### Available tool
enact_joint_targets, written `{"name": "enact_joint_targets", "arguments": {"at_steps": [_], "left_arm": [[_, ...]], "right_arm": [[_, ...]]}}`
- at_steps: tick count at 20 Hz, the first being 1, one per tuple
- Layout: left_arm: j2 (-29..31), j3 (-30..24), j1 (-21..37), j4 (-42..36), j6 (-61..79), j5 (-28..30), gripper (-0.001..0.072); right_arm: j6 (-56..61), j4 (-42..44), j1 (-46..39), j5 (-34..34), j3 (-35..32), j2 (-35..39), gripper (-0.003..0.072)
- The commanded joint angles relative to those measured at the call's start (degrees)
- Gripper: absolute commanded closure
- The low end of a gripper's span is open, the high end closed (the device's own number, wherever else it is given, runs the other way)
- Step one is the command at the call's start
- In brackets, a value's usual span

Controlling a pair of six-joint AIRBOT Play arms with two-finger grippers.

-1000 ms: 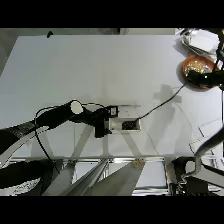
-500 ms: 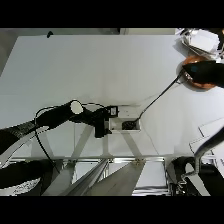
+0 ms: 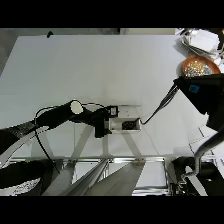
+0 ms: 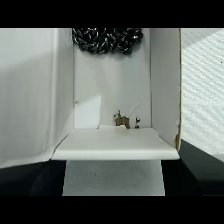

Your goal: Fold the box and place the chain.

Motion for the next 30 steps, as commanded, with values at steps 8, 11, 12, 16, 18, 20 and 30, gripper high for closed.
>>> {"name": "enact_joint_targets", "arguments": {"at_steps": [8,11,12,16,18,20,30], "left_arm": [[0.02,0.00,0.00,0.00,0.02,0.02,0.0423],[0.02,0.00,0.00,0.00,0.02,0.02,0.0423],[0.02,0.00,0.00,0.00,0.02,0.02,0.0423],[0.02,0.00,0.00,0.00,0.02,0.04,0.0423],[0.02,0.00,0.00,0.00,0.02,0.02,0.0423],[0.02,0.00,0.00,0.00,0.02,0.02,0.0423],[0.02,0.00,0.00,0.00,0.02,0.04,0.0423]], "right_arm": [[-4.46,9.99,9.14,-9.27,0.92,-0.13,0.0671],[-3.98,4.96,11.82,-4.76,0.90,-3.39,0.0671],[-3.98,1.77,13.07,-2.62,0.72,-5.35,0.0671],[-4.02,-4.11,19.23,-0.13,-2.89,-15.63,0.0671],[-3.98,-7.52,21.55,-0.59,-3.74,-20.98,0.0671],[-2.47,-10.64,22.67,-0.24,-3.98,-25.18,0.0671],[-0.96,-12.59,23.02,-9.88,-20.06,-29.46,0.0670]]}}
